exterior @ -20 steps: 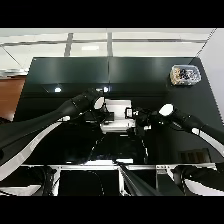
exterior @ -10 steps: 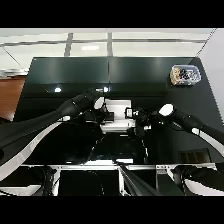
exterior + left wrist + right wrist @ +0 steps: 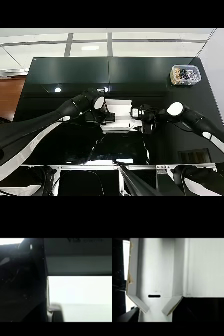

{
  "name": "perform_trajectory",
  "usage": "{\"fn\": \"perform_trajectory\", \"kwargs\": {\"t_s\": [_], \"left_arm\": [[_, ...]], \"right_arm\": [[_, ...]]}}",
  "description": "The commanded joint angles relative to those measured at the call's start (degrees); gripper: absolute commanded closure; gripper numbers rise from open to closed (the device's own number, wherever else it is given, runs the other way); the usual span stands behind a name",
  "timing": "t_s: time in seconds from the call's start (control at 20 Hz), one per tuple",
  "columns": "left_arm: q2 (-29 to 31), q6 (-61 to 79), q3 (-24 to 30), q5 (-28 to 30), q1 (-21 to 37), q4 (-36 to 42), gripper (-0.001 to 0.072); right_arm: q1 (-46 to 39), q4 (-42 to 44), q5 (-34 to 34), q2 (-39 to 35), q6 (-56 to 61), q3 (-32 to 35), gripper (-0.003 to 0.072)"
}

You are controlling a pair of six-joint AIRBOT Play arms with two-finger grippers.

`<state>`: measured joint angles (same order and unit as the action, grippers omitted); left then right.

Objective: Fold the box and place the chain.

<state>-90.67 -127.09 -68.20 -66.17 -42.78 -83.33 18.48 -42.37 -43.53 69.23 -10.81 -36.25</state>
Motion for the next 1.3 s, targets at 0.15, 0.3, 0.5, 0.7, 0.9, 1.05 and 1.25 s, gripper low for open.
{"fn": "perform_trajectory", "kwargs": {"t_s": [0.15, 0.3, 0.5, 0.7, 0.9, 1.05, 1.25], "left_arm": [[0.0, 0.9, 0.0, 0.2, 0.0, -0.1, 0.0685], [0.0, 0.9, 0.0, 0.2, 0.0, -0.2, 0.0685], [0.0, 0.9, 0.0, 0.2, 0.0, -0.1, 0.0685], [0.0, 0.9, 0.0, 0.2, 0.0, 0.0, 0.0685], [0.0, 0.9, 0.0, 0.2, 0.0, 0.0, 0.0685], [0.0, 0.9, 0.0, 0.2, 0.0, 0.0, 0.0685], [0.0, 0.9, 0.0, 0.1, 0.0, 0.3, 0.0685]], "right_arm": [[0.2, 1.8, -1.5, -1.4, 0.3, 0.3, 0.0089], [0.5, 1.9, -2.4, -1.3, 0.4, 0.3, 0.0455], [0.7, 6.6, -2.6, -1.0, 1.5, 0.6, 0.0453], [0.7, 14.0, -2.6, 0.8, 1.6, 0.6, 0.0452], [2.4, 15.8, -1.0, 3.0, 1.6, 0.6, 0.0452], [2.7, 15.7, 0.1, 3.6, 1.6, 0.6, 0.0452], [2.7, 15.7, -0.7, 3.6, 1.6, 0.6, 0.0453]]}}
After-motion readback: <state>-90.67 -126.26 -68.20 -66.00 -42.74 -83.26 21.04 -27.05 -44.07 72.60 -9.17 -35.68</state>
